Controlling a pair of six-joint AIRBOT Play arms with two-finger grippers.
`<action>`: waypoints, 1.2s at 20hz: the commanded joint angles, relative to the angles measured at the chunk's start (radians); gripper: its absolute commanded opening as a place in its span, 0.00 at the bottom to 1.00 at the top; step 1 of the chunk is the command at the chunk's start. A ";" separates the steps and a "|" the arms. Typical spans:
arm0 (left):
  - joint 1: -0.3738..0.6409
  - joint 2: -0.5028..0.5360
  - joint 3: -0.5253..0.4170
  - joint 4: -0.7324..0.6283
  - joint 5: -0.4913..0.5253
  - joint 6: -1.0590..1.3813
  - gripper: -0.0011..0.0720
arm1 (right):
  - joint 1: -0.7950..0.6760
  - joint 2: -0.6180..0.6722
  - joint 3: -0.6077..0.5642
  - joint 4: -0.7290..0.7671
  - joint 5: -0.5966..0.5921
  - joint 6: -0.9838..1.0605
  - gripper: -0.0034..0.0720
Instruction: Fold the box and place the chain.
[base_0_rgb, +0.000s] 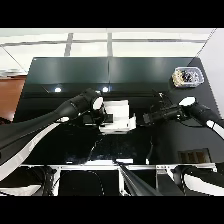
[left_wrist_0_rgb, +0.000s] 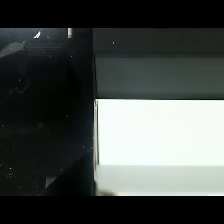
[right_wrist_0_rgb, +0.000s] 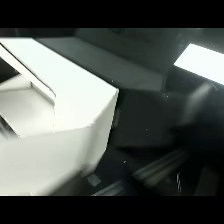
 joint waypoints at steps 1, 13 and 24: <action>0.000 0.000 0.000 0.001 -0.001 0.000 0.05 | 0.008 -0.001 0.018 -0.014 0.029 0.020 0.65; 0.000 0.001 0.000 0.000 -0.001 0.000 0.05 | 0.191 -0.001 0.146 -0.121 -0.024 0.210 0.84; -0.002 0.001 0.000 -0.003 -0.006 0.000 0.05 | 0.440 -0.007 0.278 -0.506 -0.173 0.639 0.54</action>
